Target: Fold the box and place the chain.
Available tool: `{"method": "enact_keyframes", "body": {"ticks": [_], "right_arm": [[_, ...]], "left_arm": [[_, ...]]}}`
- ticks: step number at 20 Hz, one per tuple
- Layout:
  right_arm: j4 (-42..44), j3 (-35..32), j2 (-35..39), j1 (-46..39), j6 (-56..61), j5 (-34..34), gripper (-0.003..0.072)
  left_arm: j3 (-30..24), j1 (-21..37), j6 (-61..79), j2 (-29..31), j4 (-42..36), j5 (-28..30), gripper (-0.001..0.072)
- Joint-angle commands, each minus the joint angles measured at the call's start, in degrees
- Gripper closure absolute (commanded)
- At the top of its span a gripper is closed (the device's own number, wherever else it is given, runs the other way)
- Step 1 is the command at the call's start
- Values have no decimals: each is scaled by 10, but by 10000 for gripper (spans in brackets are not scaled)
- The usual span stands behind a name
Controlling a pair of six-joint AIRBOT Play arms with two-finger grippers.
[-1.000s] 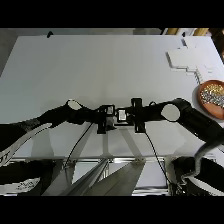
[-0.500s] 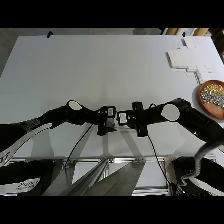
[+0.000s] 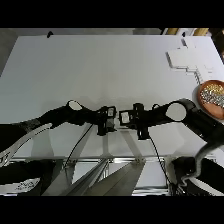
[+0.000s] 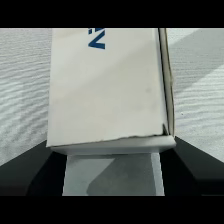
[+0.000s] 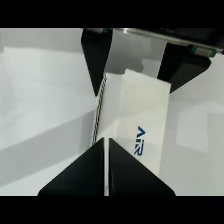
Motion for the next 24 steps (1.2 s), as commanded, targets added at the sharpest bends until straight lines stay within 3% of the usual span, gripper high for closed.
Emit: {"method": "enact_keyframes", "body": {"ticks": [1, 9, 24], "right_arm": [[28, 0, -1, -33, 3, 3, 671], [33, -17, -34, -45, 15, 34, 671], [27, -54, -52, -45, 10, 11, 671]], "left_arm": [[0, 1, -1, 0, 0, 2, 561], [0, 1, 0, 0, 0, 2, 561], [0, 1, 0, 0, 0, 2, 561]]}}
